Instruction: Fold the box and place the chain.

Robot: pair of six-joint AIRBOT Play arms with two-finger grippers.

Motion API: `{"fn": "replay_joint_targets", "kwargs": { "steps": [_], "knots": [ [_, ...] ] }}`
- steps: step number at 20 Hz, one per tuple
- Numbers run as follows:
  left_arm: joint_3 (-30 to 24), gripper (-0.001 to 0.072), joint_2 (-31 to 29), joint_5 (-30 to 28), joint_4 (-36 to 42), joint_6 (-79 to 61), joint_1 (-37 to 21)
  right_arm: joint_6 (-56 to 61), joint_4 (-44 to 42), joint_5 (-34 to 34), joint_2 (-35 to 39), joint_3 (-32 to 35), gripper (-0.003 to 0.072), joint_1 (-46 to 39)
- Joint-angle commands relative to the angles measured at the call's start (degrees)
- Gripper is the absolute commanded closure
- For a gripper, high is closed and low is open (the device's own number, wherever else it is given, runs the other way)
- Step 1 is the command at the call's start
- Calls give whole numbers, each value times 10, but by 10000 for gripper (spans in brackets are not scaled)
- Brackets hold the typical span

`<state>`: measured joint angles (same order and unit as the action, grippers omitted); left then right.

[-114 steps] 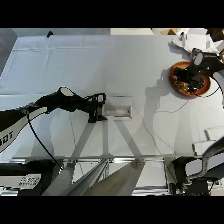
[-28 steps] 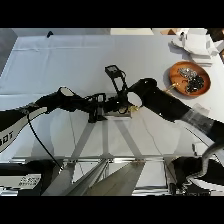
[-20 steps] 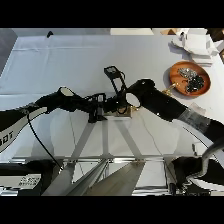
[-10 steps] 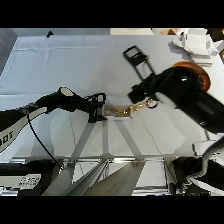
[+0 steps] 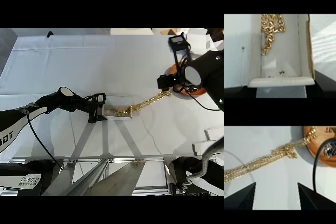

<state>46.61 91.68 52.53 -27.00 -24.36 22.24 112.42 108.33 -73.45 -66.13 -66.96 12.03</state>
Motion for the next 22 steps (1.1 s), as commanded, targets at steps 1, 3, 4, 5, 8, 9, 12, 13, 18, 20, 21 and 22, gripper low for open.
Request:
{"fn": "replay_joint_targets", "kwargs": {
  "steps": [1, 3, 4, 5, 8, 9, 12, 13, 18, 20, 21, 22],
  "knots": [
    [0, 483, 0, 0, 0, 0, 0, 41, -48, 3, -45, 0, 105, -56],
    [0, 483, 0, 0, 0, 0, 0, 42, -74, 33, -83, 0, 105, -64],
    [0, 483, 0, 0, 0, 0, 0, 52, -73, 57, -102, 0, 105, -64],
    [0, 483, 0, 0, 0, 0, 0, 71, -68, 79, -121, 0, 105, -64],
    [0, 483, 0, 0, 0, 0, 0, 129, -67, 101, -177, 0, 105, -78],
    [0, 483, 0, 0, 0, 0, 0, 146, -66, 99, -191, 0, 105, -87],
    [0, 483, 0, 0, 0, 0, 0, 172, -67, 101, -218, 0, 105, -119],
    [0, 483, 0, 0, 0, 0, 0, 172, -68, 108, -223, 0, 105, -129],
    [0, 483, 0, 0, 0, 0, 0, 158, -79, 136, -250, 0, 105, -167],
    [0, 483, 0, 0, 0, 0, 0, 127, -115, 183, -253, 0, 107, -177],
    [0, 483, 0, 0, 0, 0, 0, 113, -139, 203, -253, 0, 109, -179],
    [0, 483, 0, 0, 0, 0, 0, 105, -157, 212, -254, 0, 126, -181]
  ]
}}
